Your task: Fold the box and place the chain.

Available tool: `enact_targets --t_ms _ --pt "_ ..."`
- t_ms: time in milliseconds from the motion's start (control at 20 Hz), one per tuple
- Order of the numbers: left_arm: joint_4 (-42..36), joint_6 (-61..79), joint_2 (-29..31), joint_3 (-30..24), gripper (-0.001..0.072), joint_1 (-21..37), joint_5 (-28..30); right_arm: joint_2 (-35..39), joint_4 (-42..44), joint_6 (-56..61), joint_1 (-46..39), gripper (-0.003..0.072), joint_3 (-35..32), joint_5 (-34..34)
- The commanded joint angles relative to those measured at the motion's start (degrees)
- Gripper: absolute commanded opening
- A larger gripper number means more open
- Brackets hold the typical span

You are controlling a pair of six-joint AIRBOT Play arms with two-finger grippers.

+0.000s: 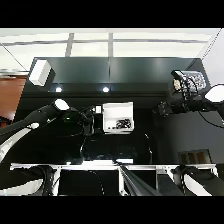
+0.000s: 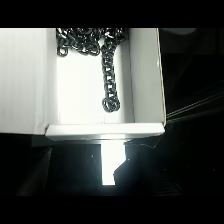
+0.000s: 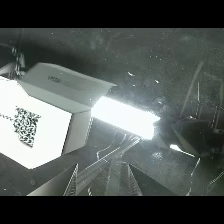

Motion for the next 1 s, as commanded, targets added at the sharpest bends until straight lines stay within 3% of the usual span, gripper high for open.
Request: enact_targets --t_ms 0,500,950 --pt "-1.95 -0.5 -0.04 0.04 0.0718 -0.04 0.13 0.04 0.07 0.0 0.0 0.0377 -0.02 0.02" --pt "-3.17 -3.02 -0.04 0.04 0.0718 -0.07 0.87 0.04 0.07 0.0 0.0 0.0377 -0.02 -0.02" --pt "-3.52 -0.76 -0.13 0.13 0.0715 -4.26 7.91 0.04 -0.04 -0.04 0.0 0.0377 -0.02 -1.73"
